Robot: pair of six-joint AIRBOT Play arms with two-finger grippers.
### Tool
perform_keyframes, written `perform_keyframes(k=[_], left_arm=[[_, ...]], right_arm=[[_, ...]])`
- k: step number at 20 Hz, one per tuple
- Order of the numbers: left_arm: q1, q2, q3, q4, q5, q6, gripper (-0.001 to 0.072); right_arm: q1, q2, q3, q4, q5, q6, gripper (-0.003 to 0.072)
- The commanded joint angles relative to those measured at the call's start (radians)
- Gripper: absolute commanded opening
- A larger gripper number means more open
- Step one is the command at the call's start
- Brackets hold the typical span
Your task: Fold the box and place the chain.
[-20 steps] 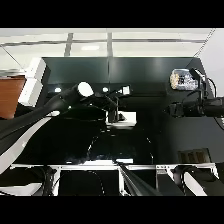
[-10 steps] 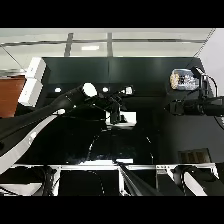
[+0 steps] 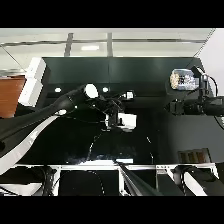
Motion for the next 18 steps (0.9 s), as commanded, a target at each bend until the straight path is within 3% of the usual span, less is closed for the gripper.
perform_keyframes(k=[1,11,13,14,15,17,18], left_arm=[[-0.019,0.0,0.001,0.03,0.01,0.005,0.0713],[-0.09,-0.033,0.0,0.188,0.142,0.053,0.0713],[-0.108,-0.043,0.0,0.211,0.165,-0.032,0.071],[-0.116,-0.04,0.0,0.225,0.163,-0.065,0.0632],[-0.123,-0.033,0.0,0.245,0.156,-0.094,0.0498],[-0.122,0.002,0.0,0.267,0.158,-0.139,0.0342],[-0.114,0.027,0.0,0.277,0.154,-0.171,0.0327]], right_arm=[[-0.001,0.001,0.0,0.0,0.0,0.001,0.0017],[-0.001,0.001,-0.001,0.0,0.0,0.001,0.0017],[-0.001,0.001,-0.001,0.0,0.0,0.001,0.0017],[-0.001,0.001,-0.001,0.0,0.0,0.001,0.0017],[-0.001,0.001,-0.001,0.0,-0.001,0.001,0.0017],[-0.001,0.001,-0.001,0.0,-0.005,0.001,0.0017],[-0.001,0.001,-0.001,0.0,-0.006,0.001,0.0017]])
